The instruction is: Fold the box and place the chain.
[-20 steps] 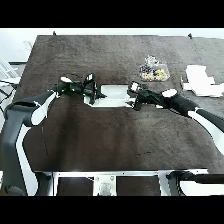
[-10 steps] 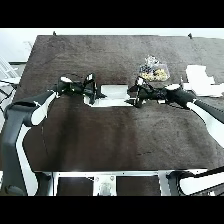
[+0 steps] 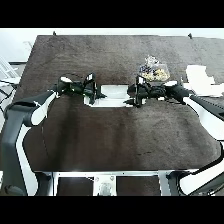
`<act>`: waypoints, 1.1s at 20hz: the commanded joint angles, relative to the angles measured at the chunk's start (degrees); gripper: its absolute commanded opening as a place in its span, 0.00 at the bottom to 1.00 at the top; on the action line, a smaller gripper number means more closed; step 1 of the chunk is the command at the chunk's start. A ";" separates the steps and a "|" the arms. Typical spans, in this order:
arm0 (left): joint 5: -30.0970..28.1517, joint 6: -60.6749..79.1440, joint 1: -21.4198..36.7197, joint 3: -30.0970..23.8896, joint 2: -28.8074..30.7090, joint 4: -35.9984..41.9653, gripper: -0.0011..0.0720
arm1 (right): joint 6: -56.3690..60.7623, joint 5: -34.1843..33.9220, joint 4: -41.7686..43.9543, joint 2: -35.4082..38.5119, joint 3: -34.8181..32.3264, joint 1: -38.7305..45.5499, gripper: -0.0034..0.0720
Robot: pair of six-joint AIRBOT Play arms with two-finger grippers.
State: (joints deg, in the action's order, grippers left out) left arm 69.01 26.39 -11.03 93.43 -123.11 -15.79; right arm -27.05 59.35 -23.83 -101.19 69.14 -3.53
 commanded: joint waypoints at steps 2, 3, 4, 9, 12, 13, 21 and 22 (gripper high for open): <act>-0.02 0.02 0.02 0.00 0.00 -0.02 0.04 | 0.04 3.65 -4.76 -3.48 4.42 0.07 0.91; -0.02 0.02 0.02 0.00 0.02 -0.02 0.04 | 0.02 4.33 -5.35 -4.33 5.27 0.07 0.91; -0.02 0.02 0.02 0.00 0.00 0.00 0.04 | 0.02 5.09 -5.42 -5.09 5.95 0.07 0.91; -0.02 0.02 0.02 0.00 0.00 0.00 0.04 | 0.04 8.70 -5.40 -9.29 9.88 0.09 0.91; -0.02 0.02 0.02 0.00 0.00 0.00 0.04 | 0.74 11.26 -5.40 -11.28 12.31 0.09 0.91; -0.02 0.02 0.02 0.00 0.00 -0.02 0.04 | 1.46 12.70 -5.40 -11.74 13.05 0.07 0.91; -0.02 0.02 0.02 0.00 0.00 0.00 0.04 | 1.51 14.43 -5.64 -13.44 14.08 0.04 0.91; -0.02 0.02 0.02 0.00 0.00 0.00 0.04 | 1.53 14.43 -5.62 -13.62 14.08 0.04 0.91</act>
